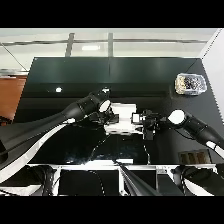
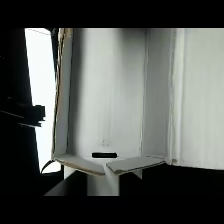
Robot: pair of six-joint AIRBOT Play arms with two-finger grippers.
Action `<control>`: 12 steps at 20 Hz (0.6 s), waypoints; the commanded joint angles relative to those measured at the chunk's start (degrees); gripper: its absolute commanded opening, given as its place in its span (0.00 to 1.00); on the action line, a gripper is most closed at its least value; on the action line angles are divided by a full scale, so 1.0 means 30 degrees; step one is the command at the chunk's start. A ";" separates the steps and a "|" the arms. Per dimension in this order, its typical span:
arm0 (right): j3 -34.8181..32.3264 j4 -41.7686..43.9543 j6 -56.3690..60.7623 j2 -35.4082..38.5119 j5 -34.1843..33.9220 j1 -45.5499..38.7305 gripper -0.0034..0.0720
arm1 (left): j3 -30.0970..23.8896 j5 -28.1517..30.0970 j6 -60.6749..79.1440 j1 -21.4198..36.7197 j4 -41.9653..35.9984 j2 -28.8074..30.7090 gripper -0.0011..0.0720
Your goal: Fold the box and place the chain.
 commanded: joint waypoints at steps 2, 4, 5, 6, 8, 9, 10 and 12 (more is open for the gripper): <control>0.0015 0.2353 0.0233 -0.0080 -0.0022 0.0066 0.23 | -0.0007 -0.0087 -0.0015 0.0015 -0.0080 0.0007 0.05; 0.0015 0.3075 0.0372 -0.0408 -0.0109 0.0066 0.23 | -0.0007 -0.0175 -0.0015 0.0015 -0.0080 0.0007 0.05; 0.0015 0.3927 0.0430 -0.0656 -0.0087 0.0073 0.23 | -0.0007 -0.0262 -0.0015 0.0015 -0.0080 0.0007 0.05; 0.0015 0.5115 0.0423 -0.0984 -0.0051 0.0066 0.23 | -0.0007 -0.0393 -0.0015 0.0015 -0.0080 0.0007 0.05; 0.0015 0.5938 0.0423 -0.1406 -0.0153 0.0066 0.23 | -0.0007 -0.0510 -0.0015 0.0022 -0.0073 0.0007 0.05; 0.0015 0.5829 0.0423 -0.1472 -0.0168 0.0051 0.23 | -0.0007 -0.0510 -0.0015 0.0022 -0.0073 0.0007 0.05; 0.0015 0.5719 0.0423 -0.1479 -0.0182 0.0044 0.23 | -0.0007 -0.0481 -0.0015 0.0022 -0.0073 0.0007 0.05; 0.0015 0.5100 0.0641 -0.1479 -0.0211 0.0051 0.23 | -0.0007 -0.0481 -0.0022 0.0022 -0.0073 0.0007 0.05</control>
